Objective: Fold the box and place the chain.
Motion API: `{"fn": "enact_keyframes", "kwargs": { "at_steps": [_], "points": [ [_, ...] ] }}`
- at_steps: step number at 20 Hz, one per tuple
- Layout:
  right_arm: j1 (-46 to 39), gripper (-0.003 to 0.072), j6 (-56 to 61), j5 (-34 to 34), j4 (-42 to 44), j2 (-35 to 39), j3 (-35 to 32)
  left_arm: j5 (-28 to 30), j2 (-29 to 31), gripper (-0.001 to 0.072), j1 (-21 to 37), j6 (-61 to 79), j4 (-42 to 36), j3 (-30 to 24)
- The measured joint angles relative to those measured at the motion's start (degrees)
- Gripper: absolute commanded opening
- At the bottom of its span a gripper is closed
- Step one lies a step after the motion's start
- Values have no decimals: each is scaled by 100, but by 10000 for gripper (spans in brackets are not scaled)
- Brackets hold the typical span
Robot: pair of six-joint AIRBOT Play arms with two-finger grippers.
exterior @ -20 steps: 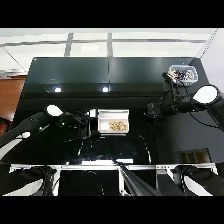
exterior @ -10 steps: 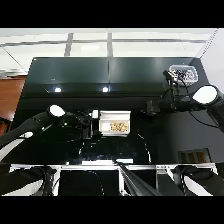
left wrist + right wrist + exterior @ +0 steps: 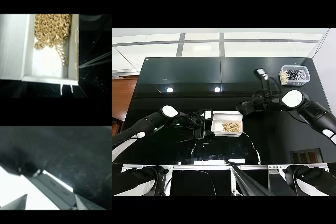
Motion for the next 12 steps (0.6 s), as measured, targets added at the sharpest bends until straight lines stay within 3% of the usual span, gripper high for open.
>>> {"fn": "enact_keyframes", "kwargs": {
  "at_steps": [6,12],
  "points": [
    [188,689,-2730,1049,44,48,28,4,0,295,0,-2,4,0],
    [487,688,-3899,1016,68,-111,-61,7,0,295,0,-4,7,0]
  ]
}}
